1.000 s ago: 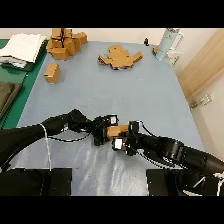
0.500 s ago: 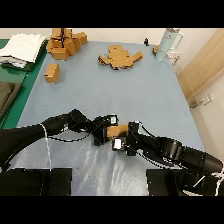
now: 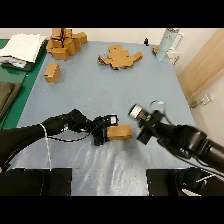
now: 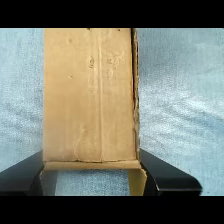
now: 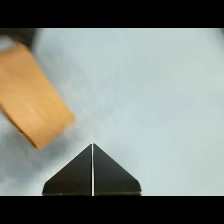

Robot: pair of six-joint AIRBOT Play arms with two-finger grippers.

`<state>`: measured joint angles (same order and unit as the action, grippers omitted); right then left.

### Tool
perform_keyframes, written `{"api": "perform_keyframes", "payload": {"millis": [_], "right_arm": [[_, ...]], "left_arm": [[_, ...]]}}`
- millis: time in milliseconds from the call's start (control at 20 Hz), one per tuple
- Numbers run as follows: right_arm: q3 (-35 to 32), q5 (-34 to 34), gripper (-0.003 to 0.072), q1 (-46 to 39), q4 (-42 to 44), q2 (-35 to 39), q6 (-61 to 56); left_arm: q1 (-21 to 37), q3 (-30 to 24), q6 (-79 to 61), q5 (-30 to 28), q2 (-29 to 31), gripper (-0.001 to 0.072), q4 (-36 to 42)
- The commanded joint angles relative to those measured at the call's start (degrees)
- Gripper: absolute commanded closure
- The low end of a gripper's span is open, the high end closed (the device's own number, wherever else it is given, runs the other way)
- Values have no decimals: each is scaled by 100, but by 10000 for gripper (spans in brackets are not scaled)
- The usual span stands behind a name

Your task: Fold the box.

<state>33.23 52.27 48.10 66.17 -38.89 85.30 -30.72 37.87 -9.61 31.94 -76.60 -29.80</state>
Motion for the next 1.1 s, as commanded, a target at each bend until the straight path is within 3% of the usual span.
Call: {"api": "perform_keyframes", "payload": {"millis": [0, 200, 400, 650, 800, 900, 1050], "right_arm": [[330, 1628, 667, -935, 553, -256, -1427], [365, 1637, 667, -1770, 1556, -1115, -1963], [365, 1615, 667, -1836, 1991, -1390, -2326], [365, 1611, 667, -1836, 2170, -1388, -2721], [365, 1600, 667, -1836, 2114, -1390, -2732], [365, 1558, 667, -1836, 2111, -1390, -2732], [365, 1545, 667, -1836, 2114, -1390, -2732]], "left_arm": [[0, -2, -2, -4, 4, 246, -2], [0, -2, 0, -2, 4, 246, -2], [7, 28, 138, 22, 26, 246, 2], [306, 111, 1484, -168, 837, 247, -297], [1152, 111, 2632, -686, 1180, 246, -1025], [2061, 111, 3213, -1117, 1152, 246, -1397], [3536, 168, 3250, -1209, 887, 247, -1521]]}}
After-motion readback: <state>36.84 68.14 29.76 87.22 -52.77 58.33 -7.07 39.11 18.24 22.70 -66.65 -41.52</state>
